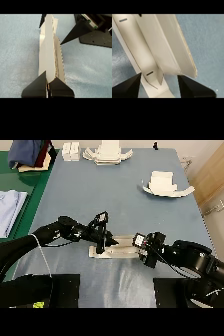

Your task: Fold the box.

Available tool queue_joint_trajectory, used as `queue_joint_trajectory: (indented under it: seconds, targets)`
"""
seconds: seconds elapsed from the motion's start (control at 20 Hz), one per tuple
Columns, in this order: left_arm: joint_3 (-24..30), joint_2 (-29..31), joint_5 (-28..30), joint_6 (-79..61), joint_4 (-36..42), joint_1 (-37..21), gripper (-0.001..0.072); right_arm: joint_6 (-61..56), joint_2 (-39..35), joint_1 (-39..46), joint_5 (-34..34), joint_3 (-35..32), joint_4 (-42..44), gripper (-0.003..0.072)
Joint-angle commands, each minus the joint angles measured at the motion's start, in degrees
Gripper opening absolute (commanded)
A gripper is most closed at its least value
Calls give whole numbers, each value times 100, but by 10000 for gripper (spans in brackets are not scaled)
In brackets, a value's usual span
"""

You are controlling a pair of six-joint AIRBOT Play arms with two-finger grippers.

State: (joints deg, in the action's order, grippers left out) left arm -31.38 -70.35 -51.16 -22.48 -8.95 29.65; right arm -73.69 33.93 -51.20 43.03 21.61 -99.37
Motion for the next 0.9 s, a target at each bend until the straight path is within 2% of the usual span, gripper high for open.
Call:
queue_joint_trajectory:
  seconds: [0.0,0.15,0.3,0.45,0.65,0.85]
  targets:
    - [2,-2,0,0,0,0,15,2068,2,887,44,-31,1849,720]
    - [2,-2,0,-2,0,0,15,4933,42,2293,396,-33,4074,720]
    - [2,-2,0,-2,0,0,15,6229,516,3252,1082,-31,5086,720]
    - [2,-2,-4,0,0,2,15,6979,973,3386,953,-26,5515,720]
    - [2,-2,-4,-2,0,2,15,6990,1440,3386,885,-26,5565,720]
    - [2,-2,0,0,0,2,15,6655,1537,3386,702,-24,5228,720]
